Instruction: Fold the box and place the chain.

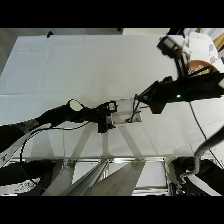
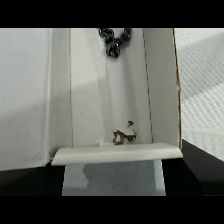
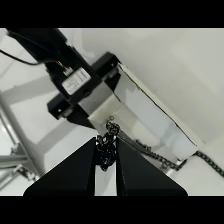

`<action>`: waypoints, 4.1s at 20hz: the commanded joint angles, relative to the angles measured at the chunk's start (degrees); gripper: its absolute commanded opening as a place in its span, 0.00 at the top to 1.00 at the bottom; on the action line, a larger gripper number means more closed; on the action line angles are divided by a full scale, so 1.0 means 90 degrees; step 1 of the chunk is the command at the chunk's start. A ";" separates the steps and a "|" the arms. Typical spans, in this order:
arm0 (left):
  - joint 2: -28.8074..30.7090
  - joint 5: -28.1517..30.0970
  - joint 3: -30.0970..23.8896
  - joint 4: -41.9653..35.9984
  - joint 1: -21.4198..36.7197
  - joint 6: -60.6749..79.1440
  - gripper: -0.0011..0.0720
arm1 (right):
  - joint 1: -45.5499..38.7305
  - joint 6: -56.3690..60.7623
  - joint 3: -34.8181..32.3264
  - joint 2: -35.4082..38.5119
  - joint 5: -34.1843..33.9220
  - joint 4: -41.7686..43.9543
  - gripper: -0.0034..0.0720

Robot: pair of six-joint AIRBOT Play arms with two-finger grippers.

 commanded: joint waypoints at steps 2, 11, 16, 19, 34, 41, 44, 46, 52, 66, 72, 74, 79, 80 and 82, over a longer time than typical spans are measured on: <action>0.0005 0.0002 -0.0002 0.0002 0.0000 0.0002 0.64 | 0.0398 0.0015 -0.0695 -0.0466 -0.0833 -0.0374 0.94; 0.0005 0.0002 -0.0002 0.0002 0.0000 0.0002 0.64 | 0.0425 0.0012 -0.1209 -0.1797 -0.0782 -0.0384 0.94; 0.0005 0.0002 -0.0002 0.0002 0.0000 0.0002 0.64 | 0.0729 0.0015 -0.1270 -0.1994 -0.1103 -0.0425 0.68; 0.0005 0.0002 -0.0002 0.0002 0.0000 0.0002 0.64 | 0.0729 0.0240 -0.1268 -0.1991 -0.1241 -0.0481 0.53; 0.0005 0.0005 -0.0002 0.0002 0.0000 0.0002 0.64 | -0.2591 0.1309 -0.1263 -0.0750 -0.1120 -0.1766 0.45; 0.0005 0.0002 -0.0002 0.0002 0.0000 0.0000 0.64 | -0.2305 0.1882 -0.1263 -0.2470 -0.2290 -0.2885 0.40; 0.0005 0.0002 -0.0002 0.0002 0.0000 0.0002 0.64 | -0.2069 0.2242 -0.1263 -0.2693 -0.2749 -0.3242 0.40; 0.0005 0.0002 -0.0002 0.0002 0.0000 0.0002 0.64 | -0.2050 0.2302 -0.1263 -0.2871 -0.2798 -0.3259 0.40; 0.0005 0.0002 -0.0002 0.0002 -0.0002 0.0002 0.64 | -0.2050 0.2307 -0.1263 -0.3031 -0.3002 -0.3286 0.41; 0.0005 0.0002 -0.0002 0.0002 0.0000 0.0000 0.64 | -0.2047 0.2327 -0.1265 -0.3157 -0.2293 -0.3308 0.77; 0.0005 0.0002 -0.0002 0.0002 0.0000 0.0002 0.64 | -0.2050 0.2322 -0.1265 -0.3031 -0.2222 -0.3308 0.94; 0.0005 0.0002 -0.0002 0.0002 0.0000 0.0002 0.64 | -0.2050 0.2317 -0.1265 -0.2781 -0.2225 -0.3308 0.94; 0.0005 0.0002 -0.0002 0.0002 0.0000 0.0002 0.64 | -0.2050 0.2276 -0.1265 -0.1892 -0.2023 -0.3230 0.94; 0.0005 0.0002 -0.0002 0.0002 0.0000 0.0000 0.64 | -0.2047 0.2271 -0.1265 -0.1673 -0.1960 -0.3203 0.94; 0.0005 0.0002 -0.0002 0.0002 0.0000 0.0000 0.64 | -0.2047 0.2123 -0.1265 -0.1207 -0.1834 -0.2934 0.94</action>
